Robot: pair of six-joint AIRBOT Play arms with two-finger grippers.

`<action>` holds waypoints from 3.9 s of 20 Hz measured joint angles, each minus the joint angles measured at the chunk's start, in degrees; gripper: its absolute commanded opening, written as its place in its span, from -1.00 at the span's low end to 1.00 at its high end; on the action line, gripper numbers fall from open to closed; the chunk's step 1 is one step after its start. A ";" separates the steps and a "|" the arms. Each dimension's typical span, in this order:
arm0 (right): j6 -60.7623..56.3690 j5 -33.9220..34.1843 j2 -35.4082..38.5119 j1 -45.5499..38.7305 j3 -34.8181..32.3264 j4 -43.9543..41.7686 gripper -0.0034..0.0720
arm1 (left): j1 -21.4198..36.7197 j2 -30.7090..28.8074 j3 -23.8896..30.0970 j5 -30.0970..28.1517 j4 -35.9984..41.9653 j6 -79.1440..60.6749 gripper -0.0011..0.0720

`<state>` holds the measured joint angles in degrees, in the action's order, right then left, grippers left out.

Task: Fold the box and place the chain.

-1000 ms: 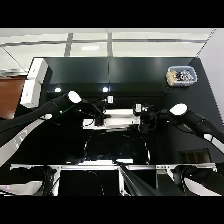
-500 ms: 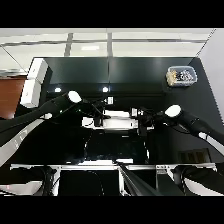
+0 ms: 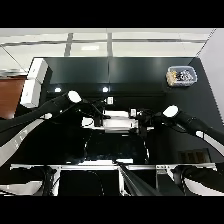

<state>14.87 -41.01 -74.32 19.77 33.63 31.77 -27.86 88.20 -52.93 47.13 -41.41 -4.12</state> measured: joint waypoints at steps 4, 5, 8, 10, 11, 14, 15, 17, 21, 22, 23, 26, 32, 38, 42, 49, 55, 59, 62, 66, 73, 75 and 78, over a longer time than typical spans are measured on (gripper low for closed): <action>-0.09 0.20 -0.13 0.00 0.00 0.11 0.57 | 0.00 0.00 0.00 0.00 -0.02 0.02 -0.90; -0.09 0.22 -0.13 0.00 0.00 0.13 0.57 | 0.00 0.00 0.00 0.00 0.00 0.02 -0.90; -0.09 0.28 -0.15 0.00 0.00 0.15 0.57 | 0.00 0.00 0.00 0.00 0.00 0.02 -0.90; -0.09 0.33 -0.13 0.00 0.00 0.20 0.57 | 0.00 0.00 0.00 0.02 -0.02 0.02 -0.90; -0.09 0.33 -0.15 0.00 0.00 0.22 0.57 | 0.00 0.00 0.00 0.02 0.00 0.02 -0.90; -0.09 0.37 -0.20 0.04 0.00 0.26 0.57 | 0.00 0.00 0.00 0.02 0.00 0.02 -0.90; -0.09 0.37 -0.20 0.04 0.00 0.26 0.57 | 0.00 0.00 0.00 0.02 0.00 0.02 -0.90; -0.09 0.37 -0.20 0.07 0.00 0.33 0.57 | 0.00 0.00 0.00 0.00 0.00 0.02 -0.90; -0.15 0.42 -0.20 0.22 0.02 0.57 0.57 | 0.00 0.00 0.00 0.00 0.00 0.02 -0.90; -0.15 0.42 -0.22 0.24 0.02 0.61 0.57 | 0.00 0.00 0.00 -0.02 0.02 0.02 -0.90; -0.28 0.44 -0.22 0.28 0.02 0.68 0.57 | 0.00 0.00 0.00 -0.02 0.02 0.02 -0.90; -0.35 0.59 -0.22 0.28 0.02 0.83 0.57 | 0.00 0.00 0.00 -0.04 0.02 0.02 -0.90; -0.59 0.72 -0.26 0.48 0.00 1.07 0.57 | 0.00 0.00 0.00 -0.07 0.04 0.02 -0.90; -1.86 1.77 -0.46 1.51 0.02 2.19 0.57 | 0.00 0.00 0.00 0.02 0.04 0.02 -0.90; -2.19 2.12 -0.50 1.64 0.02 2.51 0.20 | 0.00 -0.02 0.00 -0.02 0.04 0.00 -0.90; -2.12 2.58 -0.50 1.75 0.02 2.49 0.19 | 0.15 -1.36 0.00 -0.20 -1.03 0.44 0.81; -2.27 2.54 -0.52 1.75 0.02 2.60 0.05 | 3.17 -10.58 0.02 4.87 -11.91 10.32 0.79; -2.27 2.49 -0.52 1.75 0.02 2.71 -0.47 | 7.80 -17.35 0.02 11.98 -18.03 20.55 -0.40; -2.27 2.47 -0.52 1.75 0.02 2.73 -0.47 | 10.88 -19.71 0.37 20.44 -18.40 29.03 -0.91; -2.27 2.47 -0.52 1.75 0.02 2.75 -0.47 | 11.26 -20.68 5.38 27.26 -5.95 33.73 -0.90; -2.25 2.47 -0.52 1.75 0.02 2.78 -0.47 | 7.41 -19.69 11.13 1.14 13.27 35.21 -0.91; -2.25 2.47 -0.52 1.75 0.02 2.78 -0.47 | 6.97 -17.33 9.99 -4.59 12.68 35.39 -0.91; -2.25 2.47 -0.52 1.75 0.02 2.78 -0.47 | 6.71 -12.96 7.45 -6.71 9.81 35.58 -0.91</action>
<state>12.62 -38.54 -74.85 21.52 33.65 34.54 -21.15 75.24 -45.47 40.42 -31.59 31.46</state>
